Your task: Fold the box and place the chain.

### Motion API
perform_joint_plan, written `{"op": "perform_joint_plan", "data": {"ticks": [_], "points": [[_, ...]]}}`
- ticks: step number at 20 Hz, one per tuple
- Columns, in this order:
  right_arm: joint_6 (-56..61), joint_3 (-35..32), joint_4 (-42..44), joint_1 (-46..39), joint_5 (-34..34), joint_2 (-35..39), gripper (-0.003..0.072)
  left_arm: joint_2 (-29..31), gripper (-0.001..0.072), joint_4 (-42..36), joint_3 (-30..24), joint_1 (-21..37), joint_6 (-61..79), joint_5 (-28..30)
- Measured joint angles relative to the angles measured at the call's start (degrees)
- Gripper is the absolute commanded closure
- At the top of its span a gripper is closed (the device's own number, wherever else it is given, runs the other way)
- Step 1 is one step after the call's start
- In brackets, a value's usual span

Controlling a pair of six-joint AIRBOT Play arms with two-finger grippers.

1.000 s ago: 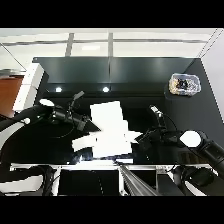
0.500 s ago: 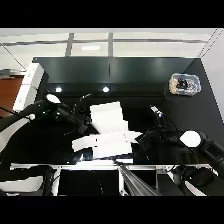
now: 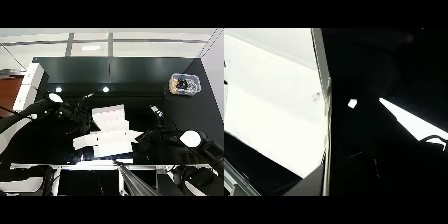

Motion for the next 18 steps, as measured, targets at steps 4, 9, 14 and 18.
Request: {"op": "perform_joint_plan", "data": {"ticks": [4,9,14,18], "points": [[1.4,1.7,-1.9,-3.5,2.1,0.0,-0.0001,0.0,0.0681,0.3,0.1,0.0,0.5,0.7],[2.8,11.5,-14.8,-13.9,13.9,0.4,0.0,2.1,0.0684,1.3,0.1,-1.1,3.5,2.5],[2.1,18.8,-27.6,-19.6,22.4,1.2,-0.0002,9.6,0.0682,4.7,-1.3,-8.0,7.1,14.4],[-0.1,20.2,-30.9,-20.6,20.1,1.4,-0.0001,12.6,0.0682,6.1,-4.1,-11.9,10.7,23.2]]}}
